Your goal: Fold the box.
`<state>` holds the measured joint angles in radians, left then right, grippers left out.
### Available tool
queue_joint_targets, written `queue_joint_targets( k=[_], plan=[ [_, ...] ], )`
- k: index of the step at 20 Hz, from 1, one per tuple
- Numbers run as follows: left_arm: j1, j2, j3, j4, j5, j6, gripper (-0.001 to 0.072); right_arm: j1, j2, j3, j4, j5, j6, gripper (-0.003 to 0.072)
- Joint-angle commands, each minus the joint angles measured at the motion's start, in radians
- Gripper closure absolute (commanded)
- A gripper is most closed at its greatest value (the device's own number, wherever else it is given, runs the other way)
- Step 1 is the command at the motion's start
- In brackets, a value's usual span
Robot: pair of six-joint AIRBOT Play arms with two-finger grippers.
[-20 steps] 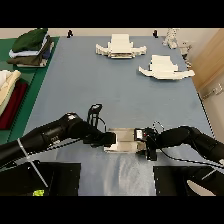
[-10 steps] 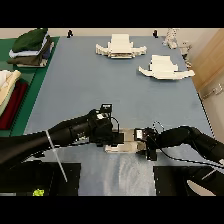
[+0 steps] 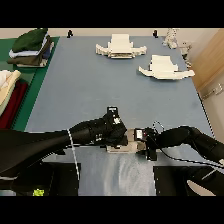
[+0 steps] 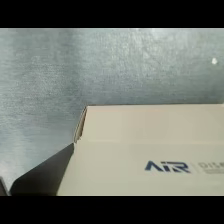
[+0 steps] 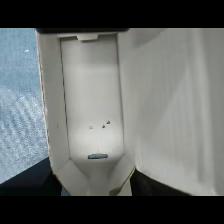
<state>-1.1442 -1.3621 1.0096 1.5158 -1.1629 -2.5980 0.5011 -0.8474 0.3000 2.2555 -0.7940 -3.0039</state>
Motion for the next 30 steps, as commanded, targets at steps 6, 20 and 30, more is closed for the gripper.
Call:
queue_joint_targets(
  k=[6,20,30],
  plan=[
    [-0.031,-0.048,0.015,0.079,-0.016,-0.115,0.0362,0.0,0.001,0.001,0.0,0.0,0.0,0.0154],
    [-0.035,-0.047,0.015,0.078,0.003,-0.099,0.0271,0.0,0.001,0.001,0.0,0.0,0.0,0.0154],
    [-0.035,-0.047,0.04,0.078,-0.037,-0.09,0.0261,0.0,0.001,0.001,0.0,0.0,0.0,0.0154]
  ],
)
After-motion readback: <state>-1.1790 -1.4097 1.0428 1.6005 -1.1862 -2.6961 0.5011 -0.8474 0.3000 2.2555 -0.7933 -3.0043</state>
